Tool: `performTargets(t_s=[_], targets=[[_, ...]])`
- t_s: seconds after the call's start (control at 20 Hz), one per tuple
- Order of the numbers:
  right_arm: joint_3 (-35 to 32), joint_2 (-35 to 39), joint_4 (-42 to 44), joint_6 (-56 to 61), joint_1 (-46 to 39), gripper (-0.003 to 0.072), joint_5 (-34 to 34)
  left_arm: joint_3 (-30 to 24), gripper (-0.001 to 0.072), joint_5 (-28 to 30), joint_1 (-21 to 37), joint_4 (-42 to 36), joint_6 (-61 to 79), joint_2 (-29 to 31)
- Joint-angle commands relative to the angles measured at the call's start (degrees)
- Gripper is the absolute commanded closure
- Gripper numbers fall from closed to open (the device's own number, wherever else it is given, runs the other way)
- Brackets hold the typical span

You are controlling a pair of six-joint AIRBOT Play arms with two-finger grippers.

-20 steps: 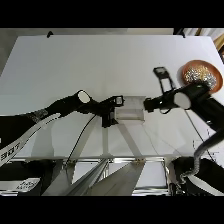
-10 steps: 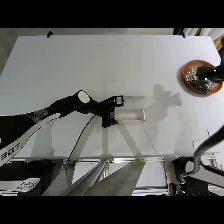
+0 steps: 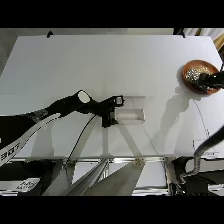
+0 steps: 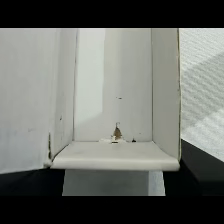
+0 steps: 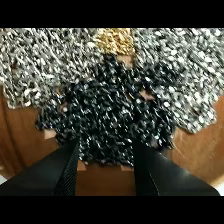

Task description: Fold the box and place the chain.

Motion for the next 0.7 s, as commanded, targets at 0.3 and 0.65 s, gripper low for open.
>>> performTargets(t_s=[0.3, 0.65], targets=[[0.2, -3.1, 4.7, -1.8, 0.5, 0.0437, -3.7, 0.0, 0.0555, 0.0, 0.0, 0.0, 0.0, 0.0], [0.2, -3.1, 4.7, -1.8, 0.5, 0.0579, -3.2, 0.0, 0.0555, 0.0, 0.0, 0.0, 0.0, 0.0]])
